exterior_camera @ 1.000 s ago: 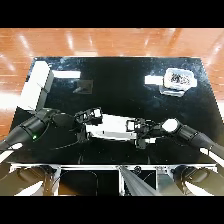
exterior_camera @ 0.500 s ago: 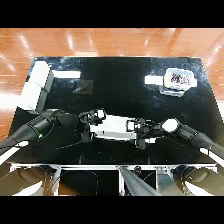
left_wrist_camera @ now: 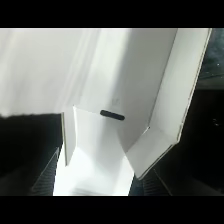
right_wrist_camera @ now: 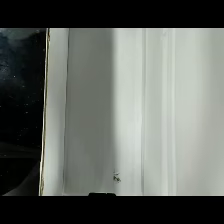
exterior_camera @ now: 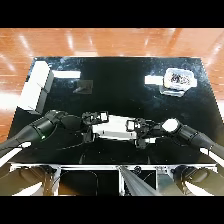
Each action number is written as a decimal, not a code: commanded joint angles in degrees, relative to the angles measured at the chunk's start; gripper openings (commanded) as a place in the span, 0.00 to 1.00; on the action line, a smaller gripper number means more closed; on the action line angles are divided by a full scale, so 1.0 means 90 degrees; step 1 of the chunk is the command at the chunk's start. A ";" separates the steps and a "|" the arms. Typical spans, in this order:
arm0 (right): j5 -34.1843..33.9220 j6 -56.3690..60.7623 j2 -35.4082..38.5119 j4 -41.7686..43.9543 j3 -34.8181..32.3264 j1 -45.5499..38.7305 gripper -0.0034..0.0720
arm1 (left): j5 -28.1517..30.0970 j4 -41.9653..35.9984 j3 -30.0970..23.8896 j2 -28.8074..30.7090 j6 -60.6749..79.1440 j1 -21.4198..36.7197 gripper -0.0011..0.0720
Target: Fold the box and place the chain.
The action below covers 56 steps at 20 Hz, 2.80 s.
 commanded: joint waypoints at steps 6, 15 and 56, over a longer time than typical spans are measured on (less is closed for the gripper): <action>0.0012 -0.0010 0.0000 0.0002 0.0005 0.0000 0.76 | -0.0187 -0.0015 0.0017 -0.0168 0.0017 -0.0236 0.46; 0.0012 -0.0010 0.0000 0.0002 0.0005 0.0000 0.76 | -0.0257 -0.0719 0.0032 -0.0168 0.0015 -0.0243 0.42; 0.0012 -0.0012 0.0000 0.0002 0.0005 0.0000 0.76 | -0.1489 -0.1469 0.0032 -0.0391 0.0012 -0.0719 0.43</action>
